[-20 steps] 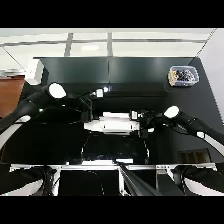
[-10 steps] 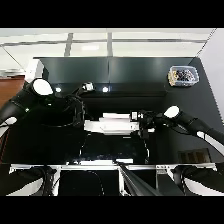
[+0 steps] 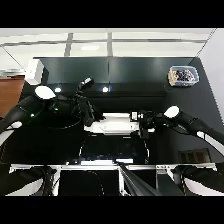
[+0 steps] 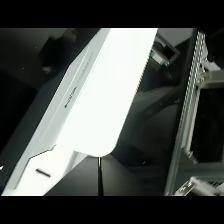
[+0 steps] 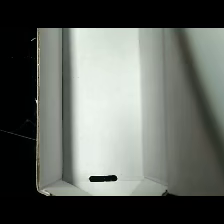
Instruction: Fold the box and place the chain.
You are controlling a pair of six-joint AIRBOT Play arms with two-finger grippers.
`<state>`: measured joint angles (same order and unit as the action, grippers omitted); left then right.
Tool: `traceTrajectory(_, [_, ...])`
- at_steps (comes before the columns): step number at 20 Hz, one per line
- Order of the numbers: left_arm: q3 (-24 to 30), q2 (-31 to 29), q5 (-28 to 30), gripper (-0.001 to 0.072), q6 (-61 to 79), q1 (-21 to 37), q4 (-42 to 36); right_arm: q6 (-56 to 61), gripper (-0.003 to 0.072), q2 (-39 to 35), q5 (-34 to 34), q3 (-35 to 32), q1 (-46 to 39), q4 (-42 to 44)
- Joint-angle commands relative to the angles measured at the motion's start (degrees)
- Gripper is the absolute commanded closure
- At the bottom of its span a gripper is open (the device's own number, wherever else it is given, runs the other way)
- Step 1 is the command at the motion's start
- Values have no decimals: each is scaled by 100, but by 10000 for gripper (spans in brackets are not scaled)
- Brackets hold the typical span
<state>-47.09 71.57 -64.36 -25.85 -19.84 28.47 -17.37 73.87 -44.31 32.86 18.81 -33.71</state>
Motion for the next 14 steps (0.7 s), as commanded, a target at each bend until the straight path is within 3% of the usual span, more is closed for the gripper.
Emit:
traceTrajectory(1, [173,221,629,687,308,-243,-1064,0,275,4,0,4,0,2])
traceTrajectory(3, [111,448,1075,686,490,-378,-1432,0,276,2,-2,4,0,2])
traceTrajectory(7, [-39,796,1910,687,474,-420,-962,0,276,4,0,4,0,2])
traceTrajectory(10, [-59,1025,1954,687,304,-420,-339,0,275,2,2,4,0,2])
traceTrajectory(14, [-103,1257,1814,687,35,-422,-212,0,275,2,2,4,0,4])
